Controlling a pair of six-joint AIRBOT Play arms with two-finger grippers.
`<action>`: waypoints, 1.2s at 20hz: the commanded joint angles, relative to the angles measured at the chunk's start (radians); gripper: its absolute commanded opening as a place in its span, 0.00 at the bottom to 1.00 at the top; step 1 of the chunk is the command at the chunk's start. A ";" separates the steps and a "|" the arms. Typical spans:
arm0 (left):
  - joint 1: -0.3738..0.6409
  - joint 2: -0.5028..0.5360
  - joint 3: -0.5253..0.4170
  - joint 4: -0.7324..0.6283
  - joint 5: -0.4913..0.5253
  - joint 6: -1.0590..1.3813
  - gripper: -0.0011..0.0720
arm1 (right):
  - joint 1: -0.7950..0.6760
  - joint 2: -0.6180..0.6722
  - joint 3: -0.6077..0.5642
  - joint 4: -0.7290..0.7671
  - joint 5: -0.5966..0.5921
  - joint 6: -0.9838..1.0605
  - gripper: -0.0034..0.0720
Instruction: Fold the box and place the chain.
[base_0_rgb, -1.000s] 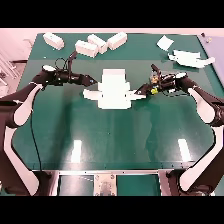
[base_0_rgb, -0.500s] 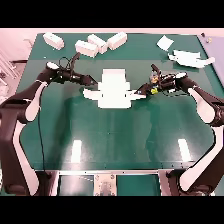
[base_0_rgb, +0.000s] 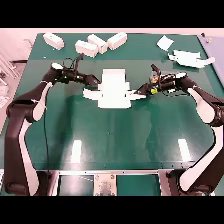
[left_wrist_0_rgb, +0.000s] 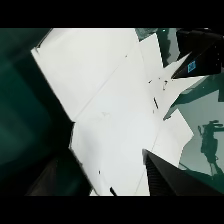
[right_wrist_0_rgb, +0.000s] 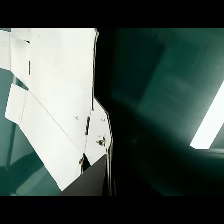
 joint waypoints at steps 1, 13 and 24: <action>-0.024 -0.006 0.009 0.011 0.024 -0.003 0.82 | 0.000 0.000 0.001 0.000 0.001 0.000 0.06; -0.027 -0.010 0.009 0.050 0.055 -0.046 0.68 | 0.006 0.001 0.001 0.000 0.001 -0.001 0.06; -0.070 -0.010 0.009 0.058 0.093 -0.014 0.68 | 0.006 0.001 0.001 0.000 0.001 -0.008 0.06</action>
